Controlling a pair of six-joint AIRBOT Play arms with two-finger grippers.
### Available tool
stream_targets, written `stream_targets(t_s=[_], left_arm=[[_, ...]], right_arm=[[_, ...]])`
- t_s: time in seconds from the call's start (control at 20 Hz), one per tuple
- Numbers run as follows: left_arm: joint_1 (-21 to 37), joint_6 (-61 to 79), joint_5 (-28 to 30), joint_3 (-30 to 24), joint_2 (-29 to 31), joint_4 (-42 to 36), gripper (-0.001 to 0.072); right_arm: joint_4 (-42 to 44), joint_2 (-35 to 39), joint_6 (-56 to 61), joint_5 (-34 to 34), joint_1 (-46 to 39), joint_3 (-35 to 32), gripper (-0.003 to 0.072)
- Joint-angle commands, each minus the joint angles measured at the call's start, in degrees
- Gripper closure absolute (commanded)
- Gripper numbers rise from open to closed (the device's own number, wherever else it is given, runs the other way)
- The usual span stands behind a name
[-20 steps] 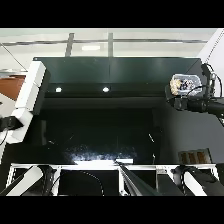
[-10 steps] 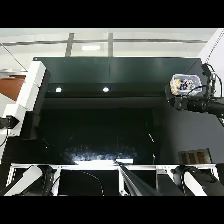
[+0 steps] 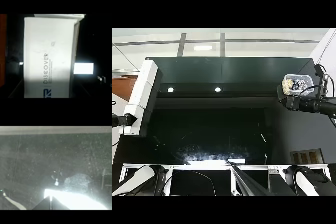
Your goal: Fold the box and place the chain.
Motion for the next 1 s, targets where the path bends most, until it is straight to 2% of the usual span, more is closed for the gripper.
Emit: stream_targets(t_s=[0.0,0.1,0.25,0.3,0.35,0.4,0.45,0.55,0.65,0.75,0.8,0.9,0.95], left_arm=[[-0.3,-4.9,-4.4,2.9,4.2,-3.2,-0.0005],[-2.9,-6.8,-5.5,3.4,7.1,-14.0,-0.0005],[-10.6,-10.7,-4.5,5.6,12.6,-13.0,0.0007],[-13.6,-15.6,-3.3,6.9,14.3,-13.1,0.0064],[-17.0,-19.7,-2.6,8.4,15.4,-13.9,0.0301],[-21.1,-22.0,-3.1,9.9,16.0,-15.4,0.0659],[-25.6,-22.0,-3.5,10.9,16.1,-17.3,0.0683],[-36.7,-24.1,-0.9,10.7,17.2,-17.7,0.0685],[-49.2,-28.9,7.2,7.5,19.9,-13.7,0.0686],[-60.7,-36.6,15.6,1.8,22.5,-4.7,0.0686],[-65.3,-43.8,19.3,-1.6,22.9,2.8,0.0686],[-69.3,-60.2,23.1,-7.0,22.9,18.6,0.0685],[-69.0,-64.7,23.3,-8.5,22.9,22.2,0.0684]], right_arm=[[0.2,0.0,0.3,0.2,0.1,0.0,0.0655],[1.3,0.0,0.3,-0.4,0.1,0.0,0.0655],[2.2,0.1,0.3,0.8,0.1,0.7,0.0654],[2.1,0.1,0.3,1.4,0.1,1.9,0.0654],[2.2,0.1,0.3,2.0,0.1,3.3,0.0653],[2.2,0.1,0.3,3.0,0.1,5.3,0.0645],[2.2,0.4,0.3,3.2,0.1,6.9,0.0646],[1.4,4.3,-2.6,-2.3,1.0,7.2,0.0646],[-5.3,11.0,-1.4,-9.0,3.5,4.9,0.0646],[-12.5,16.0,5.2,-12.7,5.9,-1.0,0.0646],[-16.4,16.7,9.2,-13.9,6.8,-4.6,0.0646],[-22.1,16.6,14.8,-18.2,7.5,-11.4,0.0645],[-22.6,16.6,15.2,-21.3,7.5,-14.1,0.0646]])
